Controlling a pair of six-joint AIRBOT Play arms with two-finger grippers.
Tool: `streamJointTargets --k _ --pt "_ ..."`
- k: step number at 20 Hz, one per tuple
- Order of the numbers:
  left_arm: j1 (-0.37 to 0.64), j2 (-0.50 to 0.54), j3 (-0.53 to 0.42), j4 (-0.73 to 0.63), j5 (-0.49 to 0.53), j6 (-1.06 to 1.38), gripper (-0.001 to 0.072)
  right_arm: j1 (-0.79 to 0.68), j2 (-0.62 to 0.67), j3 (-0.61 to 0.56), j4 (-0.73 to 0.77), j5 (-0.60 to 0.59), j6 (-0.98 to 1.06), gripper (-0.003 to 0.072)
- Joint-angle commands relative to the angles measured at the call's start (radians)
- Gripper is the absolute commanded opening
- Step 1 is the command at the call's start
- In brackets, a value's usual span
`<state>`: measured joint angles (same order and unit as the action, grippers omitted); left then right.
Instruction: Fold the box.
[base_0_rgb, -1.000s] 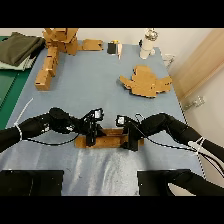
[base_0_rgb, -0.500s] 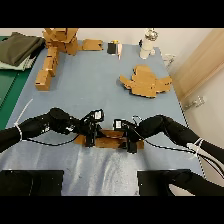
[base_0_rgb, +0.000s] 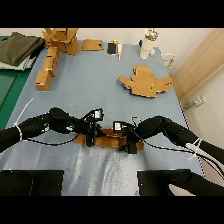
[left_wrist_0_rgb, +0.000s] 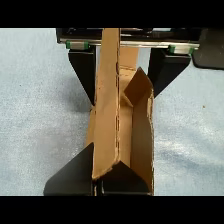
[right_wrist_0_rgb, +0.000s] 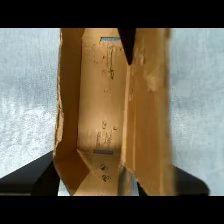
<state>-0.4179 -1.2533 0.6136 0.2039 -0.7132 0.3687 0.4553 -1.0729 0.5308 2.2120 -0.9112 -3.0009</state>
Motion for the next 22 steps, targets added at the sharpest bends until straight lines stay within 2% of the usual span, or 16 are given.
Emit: streamJointTargets --k 1,16,19,22 --pt "0.0 0.0 0.001 0.002 -0.003 0.0 0.0011 0.0 0.0 0.002 -0.008 0.064 0.0 0.0644" --pt "0.0 0.0 0.001 0.002 -0.003 0.0 0.0011 0.002 0.0 0.002 0.006 0.072 0.043 0.0645" --pt "0.001 0.0 0.003 -0.063 0.052 0.022 0.0011 0.002 0.0 0.002 0.005 0.073 0.043 0.0645" --pt "-0.001 0.001 0.003 -0.068 0.019 0.021 0.0011 0.002 0.0 0.002 0.005 0.073 0.043 0.0645"
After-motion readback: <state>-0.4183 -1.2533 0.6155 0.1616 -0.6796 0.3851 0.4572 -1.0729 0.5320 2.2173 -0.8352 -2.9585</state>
